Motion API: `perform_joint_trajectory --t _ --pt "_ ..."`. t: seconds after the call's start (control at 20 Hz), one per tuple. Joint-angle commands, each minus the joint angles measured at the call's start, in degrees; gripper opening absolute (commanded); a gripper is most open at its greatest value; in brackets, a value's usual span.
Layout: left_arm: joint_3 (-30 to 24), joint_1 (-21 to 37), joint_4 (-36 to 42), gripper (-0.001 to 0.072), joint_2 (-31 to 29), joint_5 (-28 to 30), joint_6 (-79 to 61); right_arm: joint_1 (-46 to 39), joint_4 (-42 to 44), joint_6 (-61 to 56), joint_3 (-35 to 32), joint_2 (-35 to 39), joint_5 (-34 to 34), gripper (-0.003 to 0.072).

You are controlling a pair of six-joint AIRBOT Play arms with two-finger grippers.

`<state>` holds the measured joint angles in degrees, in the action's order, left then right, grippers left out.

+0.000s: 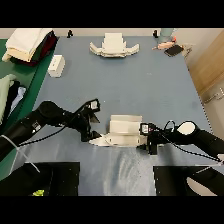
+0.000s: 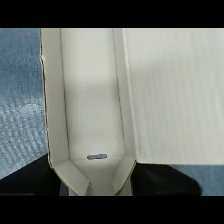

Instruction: Fold the box.

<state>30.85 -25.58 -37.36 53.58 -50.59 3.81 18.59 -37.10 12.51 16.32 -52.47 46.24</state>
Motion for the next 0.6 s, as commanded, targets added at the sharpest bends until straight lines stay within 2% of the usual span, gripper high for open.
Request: perform_joint_trajectory --t 0.0,0.1,0.45,0.5,0.55 --pt "-1.5 -3.4 1.9 0.0690 4.7 2.3 -10.5 0.1 0.0 0.0 0.0 0.0 0.0 0.0514" --pt "-1.5 -5.5 1.9 0.0574 7.0 4.3 -10.7 0.1 0.0 0.0 0.0 0.0 0.0 0.0515" --pt "-1.5 -7.6 4.1 0.0570 8.5 5.0 -10.9 0.1 0.0 0.0 0.0 0.0 0.0 0.0515" --pt "-1.5 -7.6 4.8 0.0467 8.5 5.2 -10.9 0.1 0.0 0.0 0.0 0.0 0.0 0.0514" --pt "-1.6 -7.7 5.5 0.0405 8.7 5.2 -10.9 0.1 0.0 0.0 0.0 0.0 0.0 0.0514"
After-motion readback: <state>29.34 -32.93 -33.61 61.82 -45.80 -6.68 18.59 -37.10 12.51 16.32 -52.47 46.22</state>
